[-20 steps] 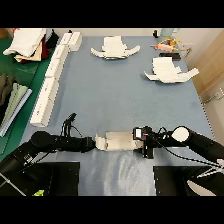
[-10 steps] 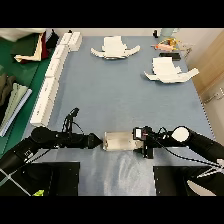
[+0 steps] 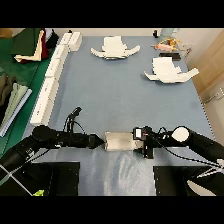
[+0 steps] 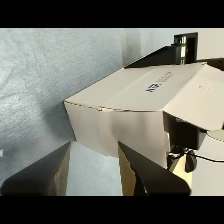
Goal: Fold the box.
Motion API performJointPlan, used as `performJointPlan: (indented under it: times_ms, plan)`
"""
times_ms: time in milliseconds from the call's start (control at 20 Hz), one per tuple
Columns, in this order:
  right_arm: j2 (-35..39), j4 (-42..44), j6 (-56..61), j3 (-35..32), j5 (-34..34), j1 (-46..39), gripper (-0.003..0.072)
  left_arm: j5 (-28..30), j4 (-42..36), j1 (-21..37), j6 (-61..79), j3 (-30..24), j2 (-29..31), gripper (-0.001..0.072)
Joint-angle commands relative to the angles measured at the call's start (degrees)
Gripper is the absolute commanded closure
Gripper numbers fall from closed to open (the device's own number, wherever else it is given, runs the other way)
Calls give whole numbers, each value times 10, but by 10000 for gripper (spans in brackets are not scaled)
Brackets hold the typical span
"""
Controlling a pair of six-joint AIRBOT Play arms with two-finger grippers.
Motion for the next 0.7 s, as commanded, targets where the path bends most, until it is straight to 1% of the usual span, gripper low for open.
performJointPlan:
  times_ms: [0,350,450,650]
  plan:
    - [0,0,0,1,0,0,177,-7,-10,0,15,0,-1,255]
    - [0,0,0,1,0,0,177,-19,89,2,15,1,0,255]
    - [0,0,0,1,0,0,177,-35,91,2,15,1,0,255]
    - [0,0,0,1,0,0,177,-35,97,7,14,17,1,255]
